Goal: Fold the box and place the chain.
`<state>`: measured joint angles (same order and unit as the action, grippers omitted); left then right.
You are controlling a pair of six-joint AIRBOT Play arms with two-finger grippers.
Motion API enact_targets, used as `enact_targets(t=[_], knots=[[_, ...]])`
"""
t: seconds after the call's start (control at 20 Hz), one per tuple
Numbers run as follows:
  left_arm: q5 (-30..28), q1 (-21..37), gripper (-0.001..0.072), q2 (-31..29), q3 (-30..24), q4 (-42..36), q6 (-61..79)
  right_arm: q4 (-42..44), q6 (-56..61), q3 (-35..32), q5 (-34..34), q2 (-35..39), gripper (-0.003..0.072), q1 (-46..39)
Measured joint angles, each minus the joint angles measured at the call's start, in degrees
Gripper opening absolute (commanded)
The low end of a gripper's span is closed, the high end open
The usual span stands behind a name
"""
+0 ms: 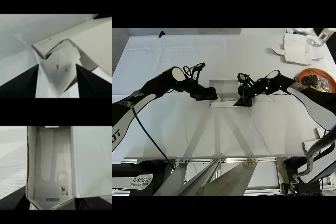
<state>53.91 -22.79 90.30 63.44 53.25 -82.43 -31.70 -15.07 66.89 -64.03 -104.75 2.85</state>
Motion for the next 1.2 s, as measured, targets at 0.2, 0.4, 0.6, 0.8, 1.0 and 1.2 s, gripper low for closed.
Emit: enact_targets(t=[0.2,0.4,0.6,0.8,1.0,1.2], knots=[[-1.8,-1.1,0.0506,1.6,0.0,0.1,-0.3,0.0,0.0,0.0,0.0,0.0,0.0336,0.0],[-2.0,-1.5,0.0488,2.1,0.0,2.5,-2.4,0.0,0.0,0.0,0.0,0.0,0.0336,0.0],[-2.2,-1.5,0.0437,2.2,0.0,3.9,-3.5,0.0,0.0,0.0,0.0,0.0,0.0336,0.0],[-2.1,-2.0,0.0434,2.1,0.2,6.0,-5.4,0.0,0.0,0.0,0.0,0.0,0.0336,0.0],[0.2,-2.7,0.0413,1.9,3.0,12.9,-9.3,0.1,0.0,0.0,0.0,0.0,0.0336,0.0],[2.0,-4.1,0.0392,2.2,6.3,17.5,-12.6,0.1,0.0,0.0,0.0,0.0,0.0336,0.0]])
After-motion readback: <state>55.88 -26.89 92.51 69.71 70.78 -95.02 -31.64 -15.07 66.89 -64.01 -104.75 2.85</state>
